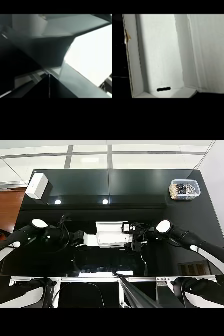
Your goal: Fold the box and place the chain.
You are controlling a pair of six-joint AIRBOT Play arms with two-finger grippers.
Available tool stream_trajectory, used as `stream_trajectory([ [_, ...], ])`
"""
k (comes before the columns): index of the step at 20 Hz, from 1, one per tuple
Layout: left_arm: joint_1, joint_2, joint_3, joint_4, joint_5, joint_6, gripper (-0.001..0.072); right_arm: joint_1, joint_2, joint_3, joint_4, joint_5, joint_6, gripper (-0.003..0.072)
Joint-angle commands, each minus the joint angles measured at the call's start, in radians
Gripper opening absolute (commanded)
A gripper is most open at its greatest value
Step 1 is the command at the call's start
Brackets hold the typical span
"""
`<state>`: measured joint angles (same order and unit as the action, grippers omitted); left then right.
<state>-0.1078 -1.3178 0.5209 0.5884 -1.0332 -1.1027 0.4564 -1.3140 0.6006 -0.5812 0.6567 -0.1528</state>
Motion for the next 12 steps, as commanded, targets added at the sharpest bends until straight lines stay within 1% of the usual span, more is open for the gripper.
stream_trajectory([
  [1, -0.034, -0.023, 0.057, -0.011, -0.040, 0.028, 0.0023, 0.001, -0.001, 0.001, 0.000, 0.000, 0.000, 0.0458],
  [6, -0.032, -0.023, 0.121, -0.014, -0.109, 0.041, 0.0023, 0.001, -0.001, 0.001, 0.000, 0.000, 0.000, 0.0457],
  [12, -0.032, -0.023, 0.138, -0.032, -0.130, 0.041, 0.0032, 0.001, -0.001, 0.001, 0.000, 0.000, 0.000, 0.0457],
])
